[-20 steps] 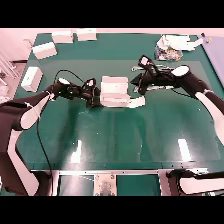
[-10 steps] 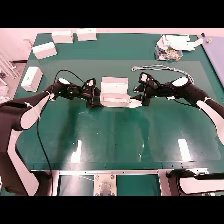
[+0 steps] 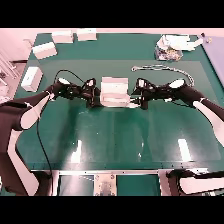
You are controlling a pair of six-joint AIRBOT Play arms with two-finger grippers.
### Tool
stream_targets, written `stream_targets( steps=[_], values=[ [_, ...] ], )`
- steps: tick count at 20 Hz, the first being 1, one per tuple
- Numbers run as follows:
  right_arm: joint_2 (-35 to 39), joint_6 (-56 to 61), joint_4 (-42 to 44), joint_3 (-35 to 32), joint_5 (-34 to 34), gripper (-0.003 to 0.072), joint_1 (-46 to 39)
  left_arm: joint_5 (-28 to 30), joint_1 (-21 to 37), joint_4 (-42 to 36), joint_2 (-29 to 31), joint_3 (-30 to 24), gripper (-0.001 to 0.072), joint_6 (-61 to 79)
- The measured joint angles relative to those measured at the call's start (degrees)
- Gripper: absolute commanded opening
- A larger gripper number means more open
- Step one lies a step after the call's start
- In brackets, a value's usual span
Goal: Fold the box and place the chain.
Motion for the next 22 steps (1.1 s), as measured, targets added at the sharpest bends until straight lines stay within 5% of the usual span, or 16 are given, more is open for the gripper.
stream_targets(
  steps=[3, 6, 8, 13, 15, 18, 22],
  values=[
    [-1.31, -1.09, 1.53, 0.0, -0.04, 0.0232, 1.38, 0.0, 0.0, -0.02, 0.02, 0.0, 0.0468, 0.02],
    [-2.36, -3.3, 5.29, 0.0, -1.36, 0.0217, 2.19, 0.02, 0.0, -0.02, 0.02, 0.0, 0.0468, -0.02],
    [-2.8, -5.11, 8.39, 0.02, -1.9, 0.0296, 2.56, 0.04, 0.02, -0.04, 0.02, 0.0, 0.0468, -0.02],
    [-4.5, -8.44, 12.46, 0.04, -2.36, 0.0314, 3.48, 0.07, 0.0, -0.02, 0.02, 0.0, 0.0468, 0.0],
    [-5.42, -9.49, 13.42, 0.24, -2.36, 0.0555, 3.67, 0.04, 0.0, -0.02, 0.02, 0.0, 0.0468, 0.02],
    [-6.05, -11.17, 14.01, 0.63, -1.88, 0.0633, 3.78, 0.02, 0.02, -0.02, 0.02, 0.0, 0.0468, 0.02],
    [-6.36, -13.0, 14.32, 0.85, -1.25, 0.0618, 3.76, 0.02, 0.02, 0.0, 0.04, 0.0, 0.0468, 0.02]
  ],
)
